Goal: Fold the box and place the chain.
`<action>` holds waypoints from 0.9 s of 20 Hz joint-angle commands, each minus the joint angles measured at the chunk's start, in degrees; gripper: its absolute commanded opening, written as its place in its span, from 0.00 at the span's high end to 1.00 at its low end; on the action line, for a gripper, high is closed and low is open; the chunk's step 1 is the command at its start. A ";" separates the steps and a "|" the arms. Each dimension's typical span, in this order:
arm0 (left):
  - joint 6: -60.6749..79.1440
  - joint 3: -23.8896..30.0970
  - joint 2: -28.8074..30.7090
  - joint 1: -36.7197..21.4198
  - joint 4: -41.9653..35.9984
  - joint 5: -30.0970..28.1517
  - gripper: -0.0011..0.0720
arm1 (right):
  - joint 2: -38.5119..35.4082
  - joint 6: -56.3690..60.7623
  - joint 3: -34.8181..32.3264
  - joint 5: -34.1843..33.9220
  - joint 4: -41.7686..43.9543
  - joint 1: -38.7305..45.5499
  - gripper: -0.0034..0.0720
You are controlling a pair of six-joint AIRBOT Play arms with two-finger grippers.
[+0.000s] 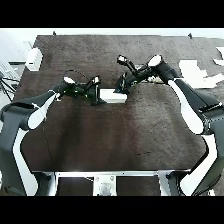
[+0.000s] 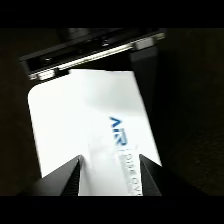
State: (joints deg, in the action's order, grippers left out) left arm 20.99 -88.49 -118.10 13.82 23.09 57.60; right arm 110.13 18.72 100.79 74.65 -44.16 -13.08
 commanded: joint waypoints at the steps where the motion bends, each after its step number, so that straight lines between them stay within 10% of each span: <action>1: 0.02 0.02 0.00 -0.04 0.02 0.02 0.29 | 0.00 -0.63 0.26 4.57 0.20 0.24 0.38; 18: 0.02 0.02 0.00 -0.04 0.00 0.02 0.29 | -0.04 -9.49 -3.19 -2.67 0.04 0.31 0.38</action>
State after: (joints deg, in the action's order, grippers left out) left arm 20.99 -88.49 -118.10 13.82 23.09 57.63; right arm 110.21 10.72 97.71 72.07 -44.12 -12.71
